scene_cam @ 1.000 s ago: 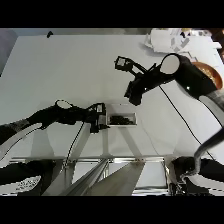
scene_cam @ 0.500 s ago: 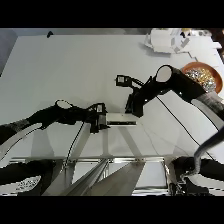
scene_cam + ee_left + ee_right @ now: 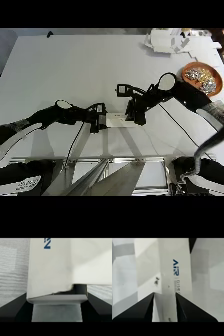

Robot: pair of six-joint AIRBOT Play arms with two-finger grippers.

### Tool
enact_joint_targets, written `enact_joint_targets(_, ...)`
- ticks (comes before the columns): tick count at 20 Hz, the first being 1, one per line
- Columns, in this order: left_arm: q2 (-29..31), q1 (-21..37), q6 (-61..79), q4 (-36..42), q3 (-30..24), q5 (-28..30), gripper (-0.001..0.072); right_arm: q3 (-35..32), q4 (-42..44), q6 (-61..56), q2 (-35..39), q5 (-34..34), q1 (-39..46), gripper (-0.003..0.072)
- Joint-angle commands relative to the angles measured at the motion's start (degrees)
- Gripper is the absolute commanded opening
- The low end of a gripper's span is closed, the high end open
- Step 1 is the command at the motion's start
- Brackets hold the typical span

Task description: Fold the box and place the chain.

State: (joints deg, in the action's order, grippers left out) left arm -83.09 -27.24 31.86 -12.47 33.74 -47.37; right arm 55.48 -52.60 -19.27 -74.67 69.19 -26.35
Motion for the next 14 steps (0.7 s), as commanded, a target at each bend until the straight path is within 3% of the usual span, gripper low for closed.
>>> enact_joint_targets(1, 0.0, 0.0, 0.0, 0.0, 0.0, 0.0, 0.0209, -1.0, -1.6, 0.3, 1.8, -3.1, -1.2, 0.0322)
enact_joint_targets(10, 0.0, 0.0, 0.0, 0.0, 0.0, 0.0, 0.0209, -4.2, -7.2, -0.4, 2.7, -10.0, -3.4, 0.0337)
enact_joint_targets(12, 0.0, 0.0, 0.0, 0.0, 0.0, 0.0, 0.0209, -4.2, -7.2, -0.4, 3.7, -11.1, -3.7, 0.0253)
enact_joint_targets(14, 0.0, 0.0, 0.0, 0.0, 0.0, 0.0, 0.0209, -4.2, -7.6, -0.4, 4.8, -11.4, -3.7, 0.0226)
